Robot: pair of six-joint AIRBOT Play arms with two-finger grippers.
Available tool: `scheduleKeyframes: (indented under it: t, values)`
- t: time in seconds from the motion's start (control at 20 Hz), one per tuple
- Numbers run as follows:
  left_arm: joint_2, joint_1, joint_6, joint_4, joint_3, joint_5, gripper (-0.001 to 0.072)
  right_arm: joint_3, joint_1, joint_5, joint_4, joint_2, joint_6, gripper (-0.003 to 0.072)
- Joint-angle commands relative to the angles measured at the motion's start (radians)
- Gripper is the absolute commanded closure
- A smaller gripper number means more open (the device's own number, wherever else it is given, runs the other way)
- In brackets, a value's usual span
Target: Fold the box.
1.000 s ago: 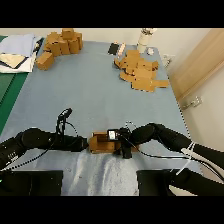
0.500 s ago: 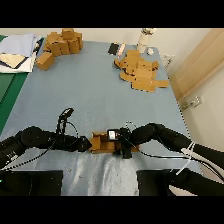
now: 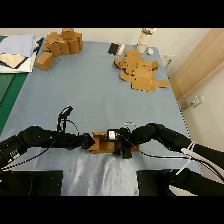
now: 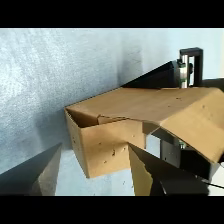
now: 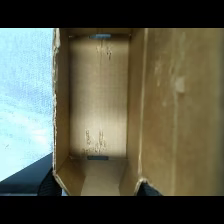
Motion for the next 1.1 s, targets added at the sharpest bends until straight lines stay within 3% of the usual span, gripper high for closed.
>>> scheduleKeyframes:
  t: [0.0, 0.15, 0.45, 0.8, 1.05]
  values:
    - [-0.053, -0.01, -0.04, 0.006, 0.013, 0.003, 0.0078, 0.001, 0.001, 0.0, 0.0, 0.0, 0.0, 0.0168]
    - [-0.109, -0.075, -0.105, 0.086, 0.072, 0.001, 0.0126, 0.001, 0.001, 0.0, 0.0, 0.0, 0.0, 0.0168]
    - [-0.2, -0.252, -0.632, 0.628, 0.254, -0.1, 0.0125, 0.001, 0.001, 0.0, 0.0, 0.0, 0.0, 0.0168]
    - [-0.368, -0.435, -1.032, 0.945, 0.451, -0.264, 0.0125, 0.001, 0.001, 0.0, 0.0, 0.0, 0.0, 0.0168]
    - [-0.471, -0.497, -1.126, 1.005, 0.513, -0.325, 0.0127, 0.001, 0.001, 0.0, 0.0, 0.0, 0.0, 0.0168]
